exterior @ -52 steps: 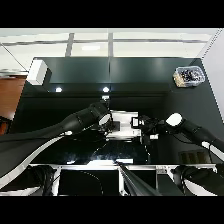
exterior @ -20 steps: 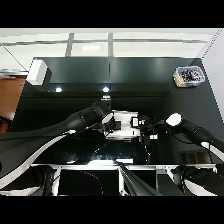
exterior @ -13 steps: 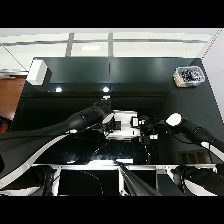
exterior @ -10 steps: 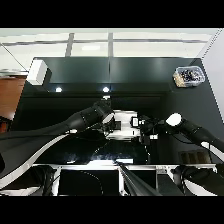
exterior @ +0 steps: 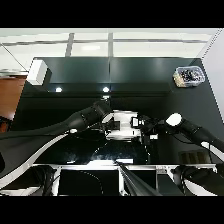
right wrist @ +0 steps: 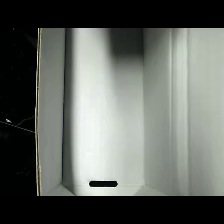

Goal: Fold the box and place the chain.

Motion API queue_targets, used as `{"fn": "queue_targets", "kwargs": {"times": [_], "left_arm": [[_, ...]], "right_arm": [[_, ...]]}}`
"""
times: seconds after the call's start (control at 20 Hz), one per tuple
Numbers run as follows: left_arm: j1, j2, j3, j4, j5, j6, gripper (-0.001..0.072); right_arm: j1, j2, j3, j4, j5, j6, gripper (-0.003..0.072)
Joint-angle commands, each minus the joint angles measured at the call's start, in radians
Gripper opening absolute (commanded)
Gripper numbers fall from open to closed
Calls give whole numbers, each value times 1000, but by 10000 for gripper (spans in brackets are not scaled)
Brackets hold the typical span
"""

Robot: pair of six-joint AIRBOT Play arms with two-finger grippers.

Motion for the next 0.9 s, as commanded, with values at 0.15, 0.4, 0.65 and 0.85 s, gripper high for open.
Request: {"fn": "queue_targets", "kwargs": {"times": [0.15,0.4,0.65,0.85], "left_arm": [[-1,0,0,-2,-1,3,28],[-1,6,0,25,-32,-8,28],[0,8,1,24,-3,-8,29],[0,8,1,24,2,-8,29]], "right_arm": [[0,1,0,0,0,17,706],[0,125,1,-192,17,246,706],[0,230,0,-319,71,266,702],[3,227,0,-314,16,248,697]]}}
